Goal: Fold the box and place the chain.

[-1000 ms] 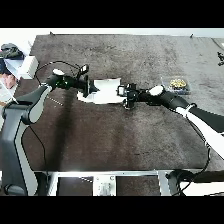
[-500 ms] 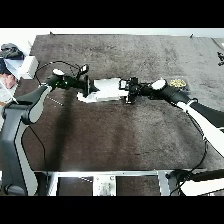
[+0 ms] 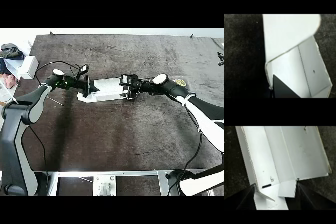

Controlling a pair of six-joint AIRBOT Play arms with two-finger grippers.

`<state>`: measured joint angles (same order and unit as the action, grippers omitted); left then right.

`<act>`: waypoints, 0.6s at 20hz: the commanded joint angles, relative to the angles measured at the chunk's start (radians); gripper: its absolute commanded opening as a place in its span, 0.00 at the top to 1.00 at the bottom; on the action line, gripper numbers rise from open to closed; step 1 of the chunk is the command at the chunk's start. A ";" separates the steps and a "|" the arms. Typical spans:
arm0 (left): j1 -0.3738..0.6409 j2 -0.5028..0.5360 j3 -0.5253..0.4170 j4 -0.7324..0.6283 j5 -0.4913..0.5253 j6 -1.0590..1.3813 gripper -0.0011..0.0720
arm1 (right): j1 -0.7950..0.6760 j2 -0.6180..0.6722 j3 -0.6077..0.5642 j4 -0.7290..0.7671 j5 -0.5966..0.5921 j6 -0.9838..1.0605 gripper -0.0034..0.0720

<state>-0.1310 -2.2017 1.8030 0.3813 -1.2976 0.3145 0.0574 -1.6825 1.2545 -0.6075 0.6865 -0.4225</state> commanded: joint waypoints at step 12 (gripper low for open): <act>0.000 0.000 0.000 0.000 -0.002 0.000 0.97 | -0.035 -0.052 0.063 -0.017 0.087 0.007 0.19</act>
<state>-0.1307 -2.2017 1.8030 0.3809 -1.2984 0.3145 0.0292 -1.7329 1.3159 -0.6224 0.7483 -0.4149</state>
